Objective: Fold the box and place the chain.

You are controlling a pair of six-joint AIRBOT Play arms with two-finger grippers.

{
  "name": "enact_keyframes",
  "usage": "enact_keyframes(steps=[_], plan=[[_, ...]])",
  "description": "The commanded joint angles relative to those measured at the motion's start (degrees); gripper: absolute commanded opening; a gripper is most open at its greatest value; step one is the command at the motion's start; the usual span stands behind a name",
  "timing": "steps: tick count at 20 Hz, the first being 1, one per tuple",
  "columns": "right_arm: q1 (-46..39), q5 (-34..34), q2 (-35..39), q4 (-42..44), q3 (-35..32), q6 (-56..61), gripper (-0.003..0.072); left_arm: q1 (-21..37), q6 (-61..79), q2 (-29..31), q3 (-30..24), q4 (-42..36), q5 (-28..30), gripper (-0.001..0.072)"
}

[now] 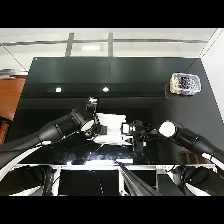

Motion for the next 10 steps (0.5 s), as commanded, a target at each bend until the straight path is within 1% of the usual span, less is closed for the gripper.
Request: enact_keyframes(steps=[1, 7, 10], plan=[[0.1, -0.3, -0.3, 1.8, 0.0, 0.7, 0.0233, 0.0, -0.1, 0.0, 0.0, 0.0, 0.0, 0.0028], [0.1, -4.4, -1.7, 7.8, 0.0, 0.6, 0.0233, 0.0, -0.1, -0.1, 0.0, 0.0, 0.4, 0.0027], [0.1, -4.6, -2.7, 9.0, 0.0, 0.6, 0.0233, 0.0, -0.1, -0.1, 0.0, 0.0, 0.4, 0.0027]])
